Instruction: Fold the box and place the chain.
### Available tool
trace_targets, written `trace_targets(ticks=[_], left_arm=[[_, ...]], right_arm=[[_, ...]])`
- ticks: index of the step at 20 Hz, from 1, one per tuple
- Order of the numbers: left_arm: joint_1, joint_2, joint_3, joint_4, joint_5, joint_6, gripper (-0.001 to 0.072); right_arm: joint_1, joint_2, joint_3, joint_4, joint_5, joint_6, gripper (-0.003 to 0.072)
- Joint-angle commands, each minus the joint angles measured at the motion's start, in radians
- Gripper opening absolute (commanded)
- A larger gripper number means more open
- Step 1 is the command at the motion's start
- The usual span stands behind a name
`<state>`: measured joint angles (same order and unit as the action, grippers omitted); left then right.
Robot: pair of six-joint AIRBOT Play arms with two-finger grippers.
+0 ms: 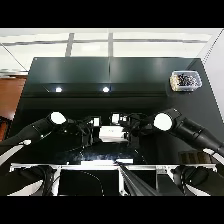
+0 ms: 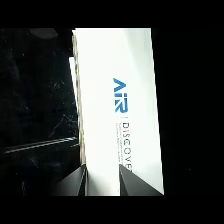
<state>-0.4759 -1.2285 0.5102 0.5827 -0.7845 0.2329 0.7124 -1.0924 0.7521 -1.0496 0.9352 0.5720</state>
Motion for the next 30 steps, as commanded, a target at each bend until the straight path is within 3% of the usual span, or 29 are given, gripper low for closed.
trace_targets(ticks=[1,7,8,9,10,14,16,24,30], left_arm=[[-0.001,0.000,-0.001,0.000,0.000,0.000,0.0356],[-0.001,0.000,-0.001,0.000,0.000,0.000,0.0356],[-0.001,0.000,-0.001,0.000,0.000,-0.001,0.0357],[-0.001,0.000,-0.001,0.000,0.000,-0.001,0.0357],[-0.001,0.000,-0.001,0.000,0.000,0.000,0.0357],[-0.001,0.000,-0.001,0.000,0.000,0.000,0.0356],[-0.001,0.000,-0.001,0.000,0.000,0.000,0.0357],[-0.001,0.000,-0.001,0.000,0.000,0.000,0.0357],[-0.001,0.000,-0.001,0.000,0.000,0.000,0.0357]], right_arm=[[0.000,-0.006,0.000,0.002,0.011,0.008,0.0235],[-0.049,0.053,0.048,0.001,0.191,0.253,0.0232],[-0.080,0.066,0.048,0.004,0.214,0.302,0.0216],[-0.116,0.069,0.048,0.028,0.232,0.349,0.0122],[-0.151,0.069,0.039,0.101,0.229,0.373,0.0047],[-0.222,0.043,-0.057,0.547,0.120,0.436,0.0045],[-0.218,0.001,-0.102,0.657,0.079,0.495,0.0046],[-0.216,-0.168,-0.139,0.620,0.027,0.535,0.0046],[-0.216,-0.188,-0.139,0.618,0.009,0.535,0.0046]])
